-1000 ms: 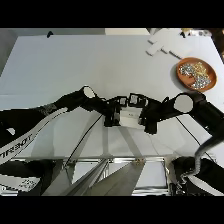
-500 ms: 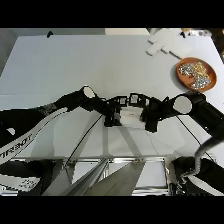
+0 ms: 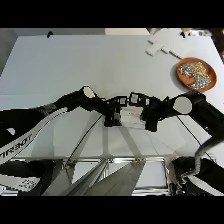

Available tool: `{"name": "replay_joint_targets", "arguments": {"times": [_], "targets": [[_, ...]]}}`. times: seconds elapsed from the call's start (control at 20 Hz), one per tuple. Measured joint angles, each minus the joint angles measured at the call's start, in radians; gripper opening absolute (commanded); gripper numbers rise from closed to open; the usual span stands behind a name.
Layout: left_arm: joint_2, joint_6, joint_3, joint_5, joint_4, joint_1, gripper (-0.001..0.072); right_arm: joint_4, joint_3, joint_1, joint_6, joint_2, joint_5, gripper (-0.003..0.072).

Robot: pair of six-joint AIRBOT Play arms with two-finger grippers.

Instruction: Fold the box and place the chain.

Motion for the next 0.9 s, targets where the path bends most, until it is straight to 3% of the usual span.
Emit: {"name": "replay_joint_targets", "arguments": {"times": [0.9], "targets": [[0.000, 0.001, 0.000, 0.000, 0.001, 0.000, 0.0171, -0.007, -0.005, 0.000, 0.001, 0.023, -0.029, 0.0043]]}}
